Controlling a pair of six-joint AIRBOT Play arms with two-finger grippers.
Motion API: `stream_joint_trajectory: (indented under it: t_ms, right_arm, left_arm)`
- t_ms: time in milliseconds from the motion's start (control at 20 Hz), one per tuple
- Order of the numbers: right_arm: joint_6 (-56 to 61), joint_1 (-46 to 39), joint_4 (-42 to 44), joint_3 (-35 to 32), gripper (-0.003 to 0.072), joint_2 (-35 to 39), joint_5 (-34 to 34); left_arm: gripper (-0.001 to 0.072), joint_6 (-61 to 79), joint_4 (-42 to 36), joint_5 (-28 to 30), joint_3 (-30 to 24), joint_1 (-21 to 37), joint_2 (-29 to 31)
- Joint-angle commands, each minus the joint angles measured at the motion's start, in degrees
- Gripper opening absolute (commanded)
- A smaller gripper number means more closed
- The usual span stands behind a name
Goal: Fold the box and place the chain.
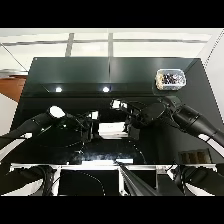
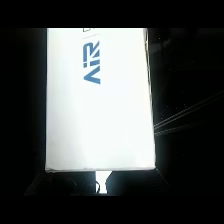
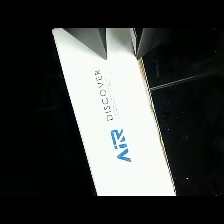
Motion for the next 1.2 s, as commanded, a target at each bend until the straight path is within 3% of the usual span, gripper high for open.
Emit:
stream_joint_trajectory:
  t_ms: [0,350,550,700,750,800,1000,1150]
  right_arm:
    - [0.66,0.52,0.66,-0.48,0.0204,-0.52,0.57]
    - [2.64,2.32,0.17,-0.61,0.0204,-1.62,1.16]
    - [7.50,-1.33,-0.94,-0.59,0.0204,2.69,-0.61]
    - [14.91,-7.10,-0.79,-0.59,0.0201,6.21,-5.66]
    - [18.25,-9.57,0.28,-0.63,0.0082,6.43,-8.35]
    - [20.22,-11.85,3.61,-1.05,0.0019,6.34,-10.45]
    - [21.55,-13.66,25.18,-8.00,0.0018,5.22,-4.24]
    - [23.76,-10.86,29.20,-9.66,0.0019,0.96,1.64]
  left_arm:
    - [0.0393,0.04,0.00,0.00,0.00,-0.02,-0.04]
    - [0.0393,0.04,0.00,0.00,0.00,-0.02,-0.04]
    - [0.0394,0.04,0.00,0.00,0.00,-0.02,-0.04]
    - [0.0394,0.04,0.00,0.00,0.00,-0.02,-0.04]
    - [0.0393,0.04,0.00,0.00,0.00,-0.02,-0.04]
    - [0.0394,0.04,0.00,0.00,0.00,-0.02,-0.04]
    - [0.0394,0.04,0.00,0.00,0.00,-0.02,-0.04]
    - [0.0394,0.04,0.00,0.02,0.00,-0.02,-0.04]
